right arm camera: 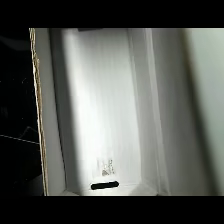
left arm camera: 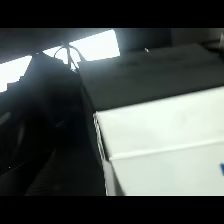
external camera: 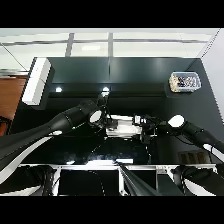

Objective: Fold the box and place the chain.

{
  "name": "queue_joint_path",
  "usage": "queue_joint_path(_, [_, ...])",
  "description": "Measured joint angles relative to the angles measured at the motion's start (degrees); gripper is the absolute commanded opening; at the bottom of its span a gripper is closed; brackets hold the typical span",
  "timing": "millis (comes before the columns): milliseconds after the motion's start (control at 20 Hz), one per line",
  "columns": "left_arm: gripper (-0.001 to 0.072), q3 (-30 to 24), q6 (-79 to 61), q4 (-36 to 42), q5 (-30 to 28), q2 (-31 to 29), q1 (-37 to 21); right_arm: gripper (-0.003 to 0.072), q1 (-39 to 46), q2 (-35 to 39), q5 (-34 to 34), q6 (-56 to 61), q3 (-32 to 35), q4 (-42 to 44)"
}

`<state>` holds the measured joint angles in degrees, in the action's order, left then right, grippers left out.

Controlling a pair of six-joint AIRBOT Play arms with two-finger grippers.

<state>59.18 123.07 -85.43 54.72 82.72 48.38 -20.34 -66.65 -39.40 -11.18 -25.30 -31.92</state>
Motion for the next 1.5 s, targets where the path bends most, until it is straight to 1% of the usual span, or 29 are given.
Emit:
queue_joint_path(100, [0.0594, 2.27, 1.49, -1.64, 2.45, 1.62, 1.05, 0.0487, 0.00, 0.00, 0.02, 0.02, 0.00, 0.00])
queue_joint_path(150, [0.0554, 3.43, 2.10, -2.40, 3.72, 2.62, 1.55, 0.0487, 0.00, 0.00, 0.00, 0.00, 0.00, -0.02])
queue_joint_path(200, [0.0480, 4.33, 2.82, -2.86, 4.98, 3.50, 1.90, 0.0487, 0.00, 0.00, 0.00, 0.02, 0.00, 0.00])
queue_joint_path(300, [0.0480, 5.46, 4.28, -3.17, 6.36, 4.98, 2.45, 0.0487, 0.00, 0.00, 0.02, 0.02, 0.00, -0.02])
queue_joint_path(350, [0.0465, 5.81, 4.81, -3.13, 7.04, 5.53, 2.62, 0.0487, 0.00, 0.00, 0.00, 0.02, 0.00, 0.00])
queue_joint_path(400, [0.0377, 6.05, 5.29, -2.99, 7.56, 5.92, 2.73, 0.0487, 0.00, 0.00, 0.02, 0.02, 0.00, 0.00])
queue_joint_path(450, [0.0331, 6.27, 6.01, -2.86, 7.74, 6.27, 2.84, 0.0487, 0.00, 0.00, 0.00, 0.02, 0.00, -0.02])
queue_joint_path(550, [0.0322, 6.51, 7.32, -2.69, 7.67, 6.60, 2.97, 0.0487, 0.00, 0.00, 0.00, 0.02, 0.00, 0.00])
queue_joint_path(600, [0.0239, 6.58, 7.89, -2.58, 7.69, 6.71, 3.04, 0.0487, 0.00, 0.00, 0.00, 0.02, 0.00, 0.00])
queue_joint_path(700, [0.0215, 6.69, 8.92, -2.36, 7.43, 6.88, 3.23, 0.0487, 0.00, 0.00, 0.00, 0.02, 0.00, 0.00])
queue_joint_path(750, [0.0157, 6.71, 9.27, -2.32, 7.43, 6.88, 3.34, 0.0487, 0.00, 0.00, 0.02, 0.02, 0.00, 0.00])
queue_joint_path(800, [0.0156, 6.73, 9.46, -2.23, 7.21, 6.95, 3.45, 0.0487, 0.00, 0.00, 0.02, 0.02, 0.00, 0.00])
queue_joint_path(850, [0.0116, 6.75, 9.75, -2.23, 7.17, 6.97, 3.50, 0.0487, 0.00, 0.00, 0.02, 0.00, 0.00, -0.02])
queue_joint_path(900, [0.0025, 6.75, 9.97, -2.27, 7.19, 6.99, 3.52, 0.0487, 0.00, 0.00, 0.00, 0.02, 0.00, -0.02])
queue_joint_path(1100, [0.0034, 6.75, 10.25, -2.47, 6.51, 6.99, 3.61, 0.0487, 0.00, 0.00, 0.00, 0.00, -0.02, -0.13])
queue_joint_path(1150, [0.0142, 6.75, 10.25, -2.43, 6.43, 6.99, 3.63, 0.0487, 0.00, 0.00, 0.00, 0.00, -0.02, -0.13])
queue_joint_path(1200, [0.0337, 6.78, 10.16, -2.27, 6.10, 6.99, 3.61, 0.0487, 0.00, 0.00, 0.00, 0.00, -0.02, -0.15])
queue_joint_path(1250, [0.0407, 6.80, 10.19, -1.90, 5.42, 6.99, 3.63, 0.0487, 0.00, 0.00, 0.02, 0.00, -0.02, -0.11])
queue_joint_path(1350, [0.0406, 6.80, 10.43, -1.79, 5.81, 6.99, 3.63, 0.0487, 0.00, 0.00, 0.02, 0.00, 0.02, -0.02])
queue_joint_path(1400, [0.0366, 6.80, 10.67, -1.81, 5.77, 6.99, 3.65, 0.0487, 0.00, 0.00, 0.02, -0.02, 0.02, -0.02])
queue_joint_path(1450, [0.0162, 6.80, 10.86, -1.92, 5.86, 6.99, 3.63, 0.0487, 0.00, 0.00, 0.02, 0.00, 0.02, 0.00])
queue_joint_path(1500, [0.0048, 6.80, 10.99, -2.03, 6.16, 6.99, 3.65, 0.0487, 0.00, 0.00, 0.02, -0.02, 0.02, -0.04])
